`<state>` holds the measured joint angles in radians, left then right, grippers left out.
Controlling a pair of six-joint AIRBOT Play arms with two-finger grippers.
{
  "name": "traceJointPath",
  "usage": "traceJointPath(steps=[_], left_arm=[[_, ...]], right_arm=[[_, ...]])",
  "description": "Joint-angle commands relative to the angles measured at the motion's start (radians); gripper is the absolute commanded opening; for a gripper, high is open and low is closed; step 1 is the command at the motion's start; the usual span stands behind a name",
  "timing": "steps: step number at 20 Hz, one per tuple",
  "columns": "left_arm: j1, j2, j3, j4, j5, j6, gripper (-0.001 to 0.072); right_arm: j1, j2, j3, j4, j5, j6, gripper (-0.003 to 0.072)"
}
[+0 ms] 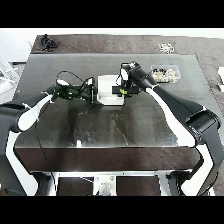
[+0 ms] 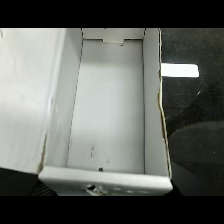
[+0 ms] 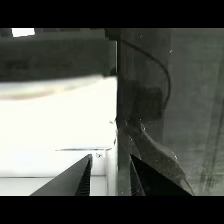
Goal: Fold the box and place the chain.
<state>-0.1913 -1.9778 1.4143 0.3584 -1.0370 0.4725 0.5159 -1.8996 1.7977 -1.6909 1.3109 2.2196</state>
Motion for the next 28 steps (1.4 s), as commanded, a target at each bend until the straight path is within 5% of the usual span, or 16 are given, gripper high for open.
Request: traceJointPath(steps=[1,11,16,22,28], left_arm=[[0.001,0.001,0.000,0.000,0.000,0.000,0.0541],[0.001,0.001,0.000,-0.001,0.000,0.000,0.0540],[0.001,0.001,0.000,0.000,0.000,0.000,0.0541],[0.001,0.001,0.000,0.000,0.000,0.000,0.0541],[0.001,0.001,0.000,0.000,0.000,0.000,0.0541]], right_arm=[[0.000,0.010,0.046,-0.005,0.019,0.005,0.0305],[-0.058,0.242,0.217,-0.023,0.047,-0.241,0.0305],[-0.247,0.347,0.217,-0.036,-0.093,-0.349,0.0357],[-0.566,0.188,0.217,0.396,-0.080,-0.583,0.0412],[-0.638,-0.006,0.217,0.423,-0.081,-0.696,0.0411]])
